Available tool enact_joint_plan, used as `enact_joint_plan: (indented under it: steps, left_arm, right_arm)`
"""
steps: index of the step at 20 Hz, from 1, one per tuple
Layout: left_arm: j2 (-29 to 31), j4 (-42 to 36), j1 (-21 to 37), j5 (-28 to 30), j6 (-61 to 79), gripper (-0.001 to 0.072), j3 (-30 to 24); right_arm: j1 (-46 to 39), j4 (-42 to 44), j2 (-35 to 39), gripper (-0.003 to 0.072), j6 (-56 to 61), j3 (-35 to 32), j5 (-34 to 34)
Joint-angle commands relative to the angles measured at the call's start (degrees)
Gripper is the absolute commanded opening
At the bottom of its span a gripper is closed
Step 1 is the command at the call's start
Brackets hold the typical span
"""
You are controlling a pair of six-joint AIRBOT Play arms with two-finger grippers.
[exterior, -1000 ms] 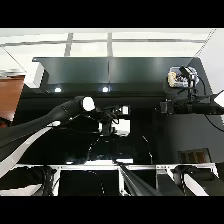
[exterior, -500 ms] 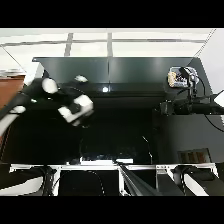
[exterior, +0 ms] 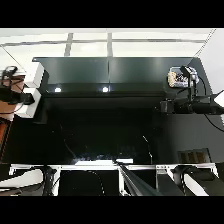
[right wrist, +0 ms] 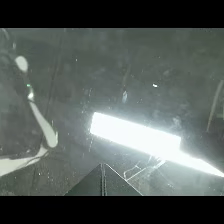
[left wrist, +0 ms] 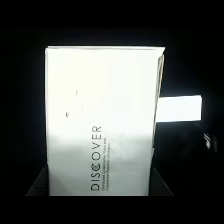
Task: Fold the box and place the chain.
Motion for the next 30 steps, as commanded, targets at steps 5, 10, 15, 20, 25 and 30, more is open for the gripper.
enact_joint_plan:
  steps: [5,10,15,20,25,30]
  left_arm:
    - [-12.68,-1.84,2.38,-2.8,2.34,0.0332,15.39]
    - [-16.5,-4.7,2.08,-1.07,2.03,0.0715,17.73]
    - [-14.01,0.79,-0.63,-4.48,-8.35,0.0715,28.04]
    - [-9.29,-0.68,-9.27,-14.12,-21.14,0.0185,34.34]
    - [5.88,-6.64,-21.35,-0.07,-19.98,0.0023,12.13]
    - [27.43,-6.58,-29.73,20.39,-19.85,0.0025,-21.92]
  right_arm:
    - [-0.04,-0.07,0.02,0.0012,0.61,0.02,-2.14]
    - [-0.04,-0.04,0.0,0.0012,0.85,0.02,-2.49]
    - [0.26,-0.26,-0.02,0.0012,0.55,0.02,-7.34]
    - [1.66,-2.21,-0.04,0.0012,0.26,0.02,-17.57]
    - [1.92,-10.34,-0.09,0.0012,0.02,0.02,-22.82]
    - [1.9,-15.5,-0.09,0.0013,0.07,0.02,-22.18]
